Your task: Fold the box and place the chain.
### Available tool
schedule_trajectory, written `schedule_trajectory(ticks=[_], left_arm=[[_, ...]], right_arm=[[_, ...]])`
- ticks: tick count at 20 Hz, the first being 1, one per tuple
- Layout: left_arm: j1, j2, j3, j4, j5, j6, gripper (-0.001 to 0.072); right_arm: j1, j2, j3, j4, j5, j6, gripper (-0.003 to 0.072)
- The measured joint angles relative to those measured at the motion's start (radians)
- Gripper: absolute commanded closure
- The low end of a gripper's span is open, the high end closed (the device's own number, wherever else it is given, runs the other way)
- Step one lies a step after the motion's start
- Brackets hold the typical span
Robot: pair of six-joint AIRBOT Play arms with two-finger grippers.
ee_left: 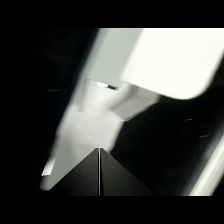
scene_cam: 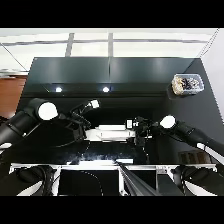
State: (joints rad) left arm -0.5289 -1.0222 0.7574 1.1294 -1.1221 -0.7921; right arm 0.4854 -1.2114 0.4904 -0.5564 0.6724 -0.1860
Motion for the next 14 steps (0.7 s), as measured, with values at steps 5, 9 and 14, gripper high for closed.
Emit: schedule_trajectory(ticks=[5, 9, 14], left_arm=[[-0.004, 0.026, -0.106, -0.401, 0.085, -0.025, 0.0686], [-0.01, 0.027, -0.195, -0.617, 0.352, 0.04, 0.0686], [-0.04, -0.031, -0.223, -0.696, 0.598, 0.163, 0.0687]], right_arm=[[0.0, 0.0, 0.0, -0.001, 0.0, 0.0, 0.0207], [0.0, 0.0, 0.0, -0.001, 0.0, 0.001, 0.0207], [0.0, 0.0, 0.0, -0.002, 0.0, 0.002, 0.0207]])
